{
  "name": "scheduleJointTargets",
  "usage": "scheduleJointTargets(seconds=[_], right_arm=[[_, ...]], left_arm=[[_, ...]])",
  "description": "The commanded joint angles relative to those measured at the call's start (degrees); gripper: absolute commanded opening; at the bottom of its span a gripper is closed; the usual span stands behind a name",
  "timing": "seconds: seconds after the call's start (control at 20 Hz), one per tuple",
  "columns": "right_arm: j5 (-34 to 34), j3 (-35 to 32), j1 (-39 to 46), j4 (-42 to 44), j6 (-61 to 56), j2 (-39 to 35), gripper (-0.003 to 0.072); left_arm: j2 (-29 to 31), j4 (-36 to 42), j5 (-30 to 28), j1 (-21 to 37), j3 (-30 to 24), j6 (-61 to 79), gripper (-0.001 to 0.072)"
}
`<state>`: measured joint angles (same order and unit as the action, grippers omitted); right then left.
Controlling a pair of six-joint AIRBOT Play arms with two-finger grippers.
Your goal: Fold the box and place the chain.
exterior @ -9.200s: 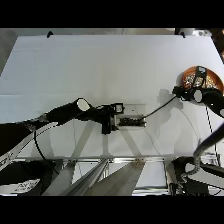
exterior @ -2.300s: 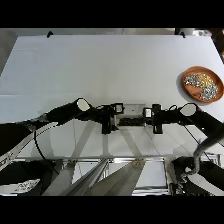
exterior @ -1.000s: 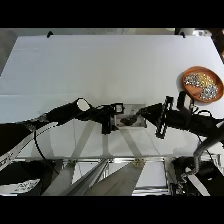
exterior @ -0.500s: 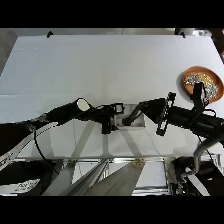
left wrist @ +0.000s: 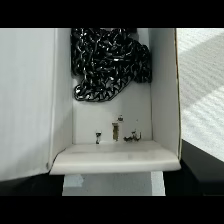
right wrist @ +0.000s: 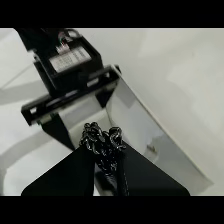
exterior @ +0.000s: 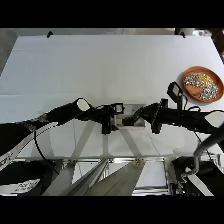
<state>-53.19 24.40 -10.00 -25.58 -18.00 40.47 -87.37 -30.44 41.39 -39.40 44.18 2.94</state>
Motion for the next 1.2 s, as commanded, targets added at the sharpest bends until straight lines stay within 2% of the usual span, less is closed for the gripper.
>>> scheduleJointTargets(seconds=[0.0, 0.25, 0.3, 0.35, 0.45, 0.65, 0.8, 1.15], right_arm=[[1.44, -0.02, 0.0, -1.97, -6.49, 6.43, 0.0013], [1.62, -0.02, 0.0, -9.73, -15.56, 10.14, 0.0014], [1.57, 0.0, 0.0, -10.4, -16.85, 10.14, 0.0036], [1.18, 0.0, 0.0, -10.62, -17.03, 10.14, 0.0117], [0.04, 0.0, 0.0, -11.19, -18.05, 10.14, 0.0192], [-1.66, 0.0, 0.0, -11.91, -17.97, 10.14, 0.0196], [-3.89, 1.31, -1.53, -16.57, -18.01, 10.12, 0.0196], [-10.78, 12.11, -3.39, -22.62, -22.95, 10.12, 0.0195]], left_arm=[[0.02, -0.02, 0.0, 0.02, -0.02, 0.02, 0.0373], [0.02, -0.02, 0.0, 0.02, 0.0, 0.02, 0.0373], [0.02, -0.02, 0.0, 0.02, -0.02, 0.02, 0.0373], [0.02, 0.0, 0.0, 0.02, -0.02, 0.02, 0.0373], [0.02, -0.02, 0.0, 0.02, 0.0, 0.02, 0.0373], [0.02, -0.02, 0.0, 0.02, -0.02, 0.02, 0.0373], [0.02, -0.02, 0.0, 0.02, -0.02, 0.02, 0.0373], [0.02, -0.02, 0.0, 0.02, 0.0, 0.02, 0.0373]])
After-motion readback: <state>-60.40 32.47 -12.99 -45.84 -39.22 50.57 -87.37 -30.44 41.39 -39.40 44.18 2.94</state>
